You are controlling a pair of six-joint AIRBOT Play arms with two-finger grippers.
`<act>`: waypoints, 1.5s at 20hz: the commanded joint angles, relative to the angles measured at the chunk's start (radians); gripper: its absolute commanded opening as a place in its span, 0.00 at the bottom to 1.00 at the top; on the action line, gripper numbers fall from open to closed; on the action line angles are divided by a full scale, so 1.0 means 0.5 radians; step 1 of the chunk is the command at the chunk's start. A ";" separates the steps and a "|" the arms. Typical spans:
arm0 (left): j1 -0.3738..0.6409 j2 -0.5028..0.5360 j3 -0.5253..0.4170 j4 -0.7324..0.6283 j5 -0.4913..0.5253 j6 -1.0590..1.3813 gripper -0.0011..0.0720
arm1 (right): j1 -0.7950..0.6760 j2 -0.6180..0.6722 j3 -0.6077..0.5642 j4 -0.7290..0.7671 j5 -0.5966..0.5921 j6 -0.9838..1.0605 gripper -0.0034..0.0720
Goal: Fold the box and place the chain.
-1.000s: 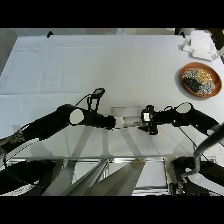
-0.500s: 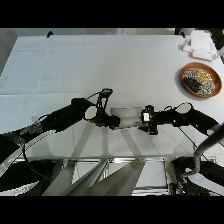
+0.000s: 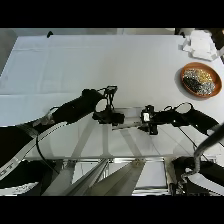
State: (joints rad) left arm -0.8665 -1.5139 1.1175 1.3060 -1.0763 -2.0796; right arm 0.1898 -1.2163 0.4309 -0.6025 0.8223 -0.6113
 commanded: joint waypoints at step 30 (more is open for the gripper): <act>-0.203 -0.448 0.449 0.203 -0.401 -0.919 0.02 | 0.000 0.002 0.000 0.001 0.000 0.001 0.60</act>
State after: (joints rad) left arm -0.9665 -1.7363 1.3426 1.4090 -1.2892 -2.5343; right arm 0.1886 -1.2160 0.4309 -0.6037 0.8238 -0.6098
